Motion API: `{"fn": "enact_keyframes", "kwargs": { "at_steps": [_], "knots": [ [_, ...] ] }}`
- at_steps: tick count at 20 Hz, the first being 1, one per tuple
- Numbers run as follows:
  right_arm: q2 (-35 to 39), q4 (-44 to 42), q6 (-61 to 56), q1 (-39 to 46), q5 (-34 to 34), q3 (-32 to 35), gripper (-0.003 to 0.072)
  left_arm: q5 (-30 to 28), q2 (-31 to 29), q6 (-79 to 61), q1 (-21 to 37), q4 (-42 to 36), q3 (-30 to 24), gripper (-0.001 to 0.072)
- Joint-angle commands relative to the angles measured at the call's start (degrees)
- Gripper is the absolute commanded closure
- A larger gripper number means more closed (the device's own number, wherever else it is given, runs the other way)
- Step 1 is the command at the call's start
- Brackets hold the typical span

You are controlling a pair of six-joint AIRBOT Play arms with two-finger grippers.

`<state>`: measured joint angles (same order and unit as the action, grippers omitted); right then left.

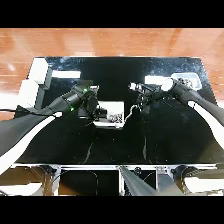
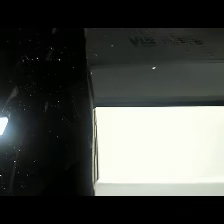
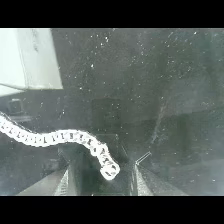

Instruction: Fold the box and place the chain.

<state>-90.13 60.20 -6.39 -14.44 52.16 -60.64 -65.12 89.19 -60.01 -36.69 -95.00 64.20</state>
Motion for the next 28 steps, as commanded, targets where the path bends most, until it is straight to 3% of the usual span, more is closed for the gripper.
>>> {"fn": "enact_keyframes", "kwargs": {
  "at_steps": [1,19,20,21,22,28],
  "knots": [
    [-0.04,0.0,0.0,0.02,-1.16,-0.04,0.0197,0.59,-0.02,0.0,0.02,-0.02,0.04,0.0685],
    [-0.46,-0.11,-0.02,-0.68,-3.32,-0.04,0.0199,0.68,-0.02,0.0,0.02,0.0,0.04,0.0685],
    [-0.46,-0.11,-0.02,-0.68,-3.32,-0.04,0.025,0.68,-0.02,0.0,0.02,0.0,0.04,0.0685],
    [-0.44,-0.11,-0.04,-0.68,-3.13,-0.04,0.0404,0.66,-0.02,0.0,0.02,0.0,0.04,0.0685],
    [-0.46,0.0,-0.04,-0.68,-2.62,-0.04,0.044,0.66,-0.02,0.0,0.02,0.0,0.04,0.0685],
    [-0.44,0.04,-0.66,-0.68,-1.81,-0.04,0.0442,0.68,-0.02,0.0,0.02,0.0,0.04,0.0685]
  ]
}}
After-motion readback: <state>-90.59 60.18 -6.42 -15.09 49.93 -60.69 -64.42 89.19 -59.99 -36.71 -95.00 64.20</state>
